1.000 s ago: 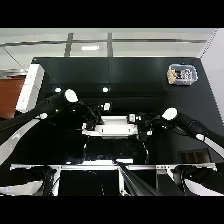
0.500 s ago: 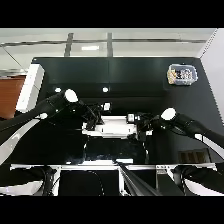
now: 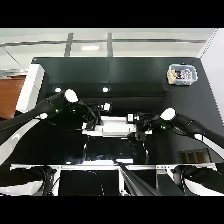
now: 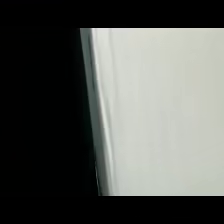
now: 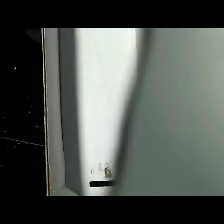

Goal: Fold the box and place the chain.

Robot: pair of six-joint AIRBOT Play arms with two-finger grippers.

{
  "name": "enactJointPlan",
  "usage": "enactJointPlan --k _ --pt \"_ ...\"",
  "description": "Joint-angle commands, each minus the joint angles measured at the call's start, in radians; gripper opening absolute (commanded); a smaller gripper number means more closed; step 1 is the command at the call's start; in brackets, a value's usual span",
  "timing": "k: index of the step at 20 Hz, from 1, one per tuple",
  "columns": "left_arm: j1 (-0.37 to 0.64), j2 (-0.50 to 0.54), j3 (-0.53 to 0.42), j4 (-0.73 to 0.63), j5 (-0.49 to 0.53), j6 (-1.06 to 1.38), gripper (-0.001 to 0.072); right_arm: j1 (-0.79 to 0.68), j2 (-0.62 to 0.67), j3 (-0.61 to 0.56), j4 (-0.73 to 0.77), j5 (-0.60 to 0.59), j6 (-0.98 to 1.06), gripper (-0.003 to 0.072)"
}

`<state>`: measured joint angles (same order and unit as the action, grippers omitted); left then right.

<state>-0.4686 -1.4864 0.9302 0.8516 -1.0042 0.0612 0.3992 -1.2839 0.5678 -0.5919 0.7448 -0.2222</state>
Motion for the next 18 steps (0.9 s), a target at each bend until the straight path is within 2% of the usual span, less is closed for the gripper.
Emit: enactJointPlan --k 1,3,5,9,10,11,12,13,14,16,18 --pt "0.007 0.026 0.001 0.026 0.006 -0.086 0.0434 0.001 -0.001 0.0 -0.004 0.003 -0.001 0.0471" --pt "0.03 0.082 0.001 0.093 0.001 -0.251 0.0447 0.001 -0.001 0.0 -0.004 0.003 -0.001 0.047" --pt "0.069 0.154 0.001 0.163 -0.03 -0.382 0.0509 0.001 -0.001 0.0 -0.004 0.003 -0.001 0.0471" --pt "0.169 0.27 0.001 0.187 -0.195 -0.637 0.0504 0.001 -0.001 0.0 -0.004 0.003 -0.001 0.0471" --pt "0.188 0.277 0.001 0.179 -0.265 -0.752 0.0465 0.001 -0.001 0.0 -0.004 0.003 -0.001 0.0471" --pt "0.198 0.271 -0.003 0.151 -0.348 -0.847 0.0277 0.001 -0.001 0.0 -0.004 0.003 -0.001 0.0471" --pt "0.201 0.261 -0.017 0.087 -0.425 -0.878 0.0014 0.001 -0.001 0.0 -0.004 0.002 -0.001 0.047" --pt "0.195 0.253 -0.052 -0.032 -0.469 -0.875 0.0021 0.0 -0.001 0.0 -0.004 0.002 -0.001 0.047" --pt "0.179 0.251 -0.1 -0.16 -0.45 -0.847 0.0021 0.0 -0.001 0.0 -0.004 0.002 -0.001 0.0469" --pt "0.122 0.251 -0.204 -0.399 -0.273 -0.734 0.002 0.0 -0.001 0.0 -0.004 0.003 -0.001 0.0469" --pt "0.091 0.251 -0.232 -0.569 -0.1 -0.651 0.002 0.001 -0.001 0.0 -0.004 0.002 -0.001 0.0469"
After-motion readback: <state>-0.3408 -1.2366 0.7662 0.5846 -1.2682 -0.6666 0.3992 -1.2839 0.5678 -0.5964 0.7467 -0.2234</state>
